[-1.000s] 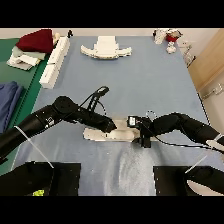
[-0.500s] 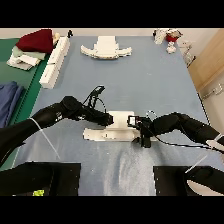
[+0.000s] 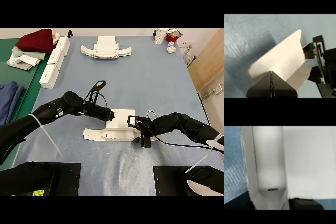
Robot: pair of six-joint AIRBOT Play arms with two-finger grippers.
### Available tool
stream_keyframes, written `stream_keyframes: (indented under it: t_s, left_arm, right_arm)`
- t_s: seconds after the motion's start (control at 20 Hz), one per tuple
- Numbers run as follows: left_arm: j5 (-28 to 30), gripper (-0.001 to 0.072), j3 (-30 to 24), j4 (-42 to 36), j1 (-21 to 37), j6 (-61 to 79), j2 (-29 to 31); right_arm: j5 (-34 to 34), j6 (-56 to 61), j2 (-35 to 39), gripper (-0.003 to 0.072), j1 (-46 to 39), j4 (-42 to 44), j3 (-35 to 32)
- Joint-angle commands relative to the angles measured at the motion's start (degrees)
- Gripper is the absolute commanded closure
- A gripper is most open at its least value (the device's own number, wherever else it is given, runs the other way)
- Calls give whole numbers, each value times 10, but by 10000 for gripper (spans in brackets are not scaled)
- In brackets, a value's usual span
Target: Fold the box.
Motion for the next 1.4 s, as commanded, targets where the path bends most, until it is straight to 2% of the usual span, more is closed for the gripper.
stream_keyframes:
  t_s: [0.0,0.15,0.3,0.45,0.6,0.65,0.75,0.8,0.85,0.9,1.1,1.35]
  left_arm:
    - [-36,697,16,54,0,18,64]
    - [-117,698,16,106,-2,18,129]
    - [-181,698,-6,188,-44,30,188]
    - [-161,699,-44,234,-118,26,232]
    - [-138,697,-61,294,-184,33,240]
    - [-139,696,-64,308,-193,36,241]
    - [-142,694,-78,314,-168,70,241]
    - [-142,665,-88,314,-145,101,241]
    - [-140,353,-98,311,-121,142,241]
    - [-130,73,-107,309,-97,178,240]
    - [-111,52,-122,271,-39,305,221]
    - [-81,54,-122,182,-14,462,134]
  right_arm:
    - [0,0,0,149,0,0,1]
    - [0,0,0,149,0,0,1]
    - [0,0,0,149,0,0,1]
    - [0,0,0,149,0,0,1]
    - [0,0,0,149,0,0,1]
    - [0,0,0,149,0,0,1]
    - [0,0,0,149,0,0,1]
    - [0,0,0,149,0,0,1]
    - [0,0,0,149,0,0,1]
    - [0,0,0,149,0,0,1]
    - [0,0,0,149,0,0,1]
    - [0,0,0,149,0,0,1]
